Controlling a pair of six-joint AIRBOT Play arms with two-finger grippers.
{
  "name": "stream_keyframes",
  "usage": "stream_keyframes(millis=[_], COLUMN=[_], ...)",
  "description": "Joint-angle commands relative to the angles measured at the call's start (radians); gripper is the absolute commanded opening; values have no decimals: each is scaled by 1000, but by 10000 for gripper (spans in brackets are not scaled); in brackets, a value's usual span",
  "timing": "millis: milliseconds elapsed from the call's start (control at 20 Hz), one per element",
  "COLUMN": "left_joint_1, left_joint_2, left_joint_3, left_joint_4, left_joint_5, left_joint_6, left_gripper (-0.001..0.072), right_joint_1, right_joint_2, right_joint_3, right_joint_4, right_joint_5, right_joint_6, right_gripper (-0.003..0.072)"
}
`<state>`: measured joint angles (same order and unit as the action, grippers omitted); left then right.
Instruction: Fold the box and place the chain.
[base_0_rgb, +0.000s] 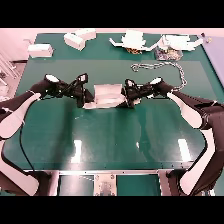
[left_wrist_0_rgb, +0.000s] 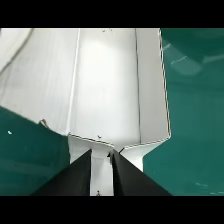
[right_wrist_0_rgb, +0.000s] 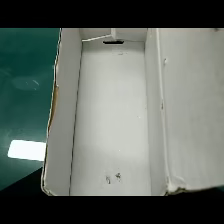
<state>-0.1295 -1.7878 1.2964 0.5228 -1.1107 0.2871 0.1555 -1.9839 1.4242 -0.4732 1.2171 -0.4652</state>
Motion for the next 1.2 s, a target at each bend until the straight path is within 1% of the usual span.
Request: stream_keyframes(millis=[0,300,450,550,650,700,750,800,900,950,1150], left_joint_1=[-1,-1,-24,-37,-39,-39,-39,-39,-51,-63,-98], left_joint_2=[-3,-3,-3,-3,-3,-3,-3,-3,-3,-3,-3], left_joint_3=[1,1,1,1,1,1,1,1,1,1,1], left_joint_4=[-24,-34,-17,23,31,31,31,31,30,30,29], left_joint_5=[-8,-14,-14,27,30,25,26,27,29,36,81], left_joint_6=[10,11,28,25,24,24,25,25,25,27,27], left_gripper=[172,190,190,190,187,135,120,120,131,189,189], right_joint_1=[0,0,0,0,0,0,0,0,0,0,0], right_joint_2=[-1,-1,-1,-1,-1,-1,-1,-1,-1,-1,-1], right_joint_3=[0,0,0,0,0,0,0,0,0,0,0], right_joint_4=[1,1,1,1,1,1,1,1,1,1,1], right_joint_5=[0,0,0,0,0,0,0,0,0,0,0], right_joint_6=[1,1,1,1,1,1,1,1,1,1,1], right_gripper=[581,581,580,581,581,581,581,581,581,581,581])
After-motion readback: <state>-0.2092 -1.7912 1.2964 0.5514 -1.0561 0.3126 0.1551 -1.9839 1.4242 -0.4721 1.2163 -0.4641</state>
